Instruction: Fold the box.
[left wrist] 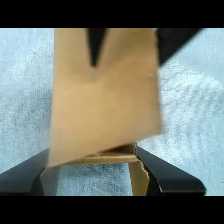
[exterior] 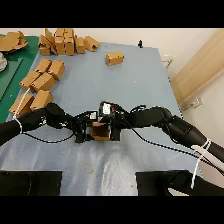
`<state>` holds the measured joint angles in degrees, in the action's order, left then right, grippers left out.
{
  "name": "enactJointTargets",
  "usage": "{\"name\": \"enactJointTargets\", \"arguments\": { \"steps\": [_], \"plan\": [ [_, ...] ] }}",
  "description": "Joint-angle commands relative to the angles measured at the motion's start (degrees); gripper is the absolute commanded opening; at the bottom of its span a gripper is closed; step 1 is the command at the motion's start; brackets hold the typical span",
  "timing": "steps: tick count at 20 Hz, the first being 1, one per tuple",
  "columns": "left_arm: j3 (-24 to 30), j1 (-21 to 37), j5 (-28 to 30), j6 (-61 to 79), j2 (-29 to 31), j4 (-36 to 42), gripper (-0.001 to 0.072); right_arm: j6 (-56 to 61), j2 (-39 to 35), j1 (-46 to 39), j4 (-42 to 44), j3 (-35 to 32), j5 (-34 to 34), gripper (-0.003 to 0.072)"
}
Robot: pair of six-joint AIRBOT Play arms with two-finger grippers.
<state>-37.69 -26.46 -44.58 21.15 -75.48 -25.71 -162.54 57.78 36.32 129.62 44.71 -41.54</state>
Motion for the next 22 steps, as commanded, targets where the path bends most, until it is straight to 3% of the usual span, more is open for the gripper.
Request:
{"name": "enactJointTargets", "arguments": {
  "steps": [1,6,9,12,16,22],
  "plan": [
    [0.02,0.02,0.04,0.0,0.0,0.0,0.0401,2.32,-0.48,-1.03,-0.44,0.39,0.59,0.0183],
    [0.02,0.02,0.02,0.0,0.0,0.0,0.0401,5.73,-3.15,-2.05,0.15,0.39,-5.11,0.0184],
    [0.02,0.02,0.04,0.0,0.0,0.0,0.0401,9.79,-5.97,-2.05,-2.14,0.39,-4.98,0.0184],
    [0.02,0.02,0.02,0.0,0.0,0.0,0.0401,17.42,-6.34,-2.08,-10.14,0.33,-1.01,0.0183],
    [0.02,0.02,0.02,0.0,-0.02,0.0,0.0401,18.95,-0.66,-4.87,-13.9,0.35,5.62,0.0182],
    [0.02,0.02,0.02,0.0,-0.02,0.0,0.0401,18.99,6.99,-5.05,-13.14,0.46,5.62,0.0182]
  ]
}}
